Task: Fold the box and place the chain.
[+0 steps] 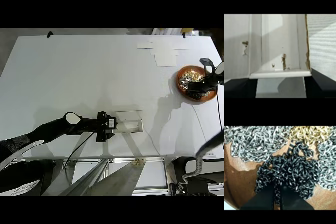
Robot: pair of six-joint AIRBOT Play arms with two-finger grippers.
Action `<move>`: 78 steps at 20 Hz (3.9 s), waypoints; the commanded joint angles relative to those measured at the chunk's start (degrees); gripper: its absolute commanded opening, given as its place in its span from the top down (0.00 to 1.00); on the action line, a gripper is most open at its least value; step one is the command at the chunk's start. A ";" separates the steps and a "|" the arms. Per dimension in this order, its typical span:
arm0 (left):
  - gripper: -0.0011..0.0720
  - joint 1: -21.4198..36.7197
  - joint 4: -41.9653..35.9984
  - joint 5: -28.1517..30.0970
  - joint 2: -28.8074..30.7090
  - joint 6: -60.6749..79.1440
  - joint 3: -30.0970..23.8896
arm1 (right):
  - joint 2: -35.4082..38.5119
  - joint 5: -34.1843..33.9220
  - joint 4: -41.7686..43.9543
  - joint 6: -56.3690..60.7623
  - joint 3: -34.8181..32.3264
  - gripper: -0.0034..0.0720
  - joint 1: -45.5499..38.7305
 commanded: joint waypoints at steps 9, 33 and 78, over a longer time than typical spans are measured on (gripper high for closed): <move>0.78 0.00 0.00 0.00 0.02 0.00 0.00 | 15.74 5.64 0.07 -0.02 0.00 0.93 0.00; 0.78 -0.02 0.00 0.00 0.02 0.00 0.00 | 49.81 29.64 28.59 -5.46 -0.07 0.93 26.64; 0.78 -0.02 0.00 0.00 0.02 0.00 0.00 | 45.81 11.91 24.48 -19.69 -31.63 0.75 41.22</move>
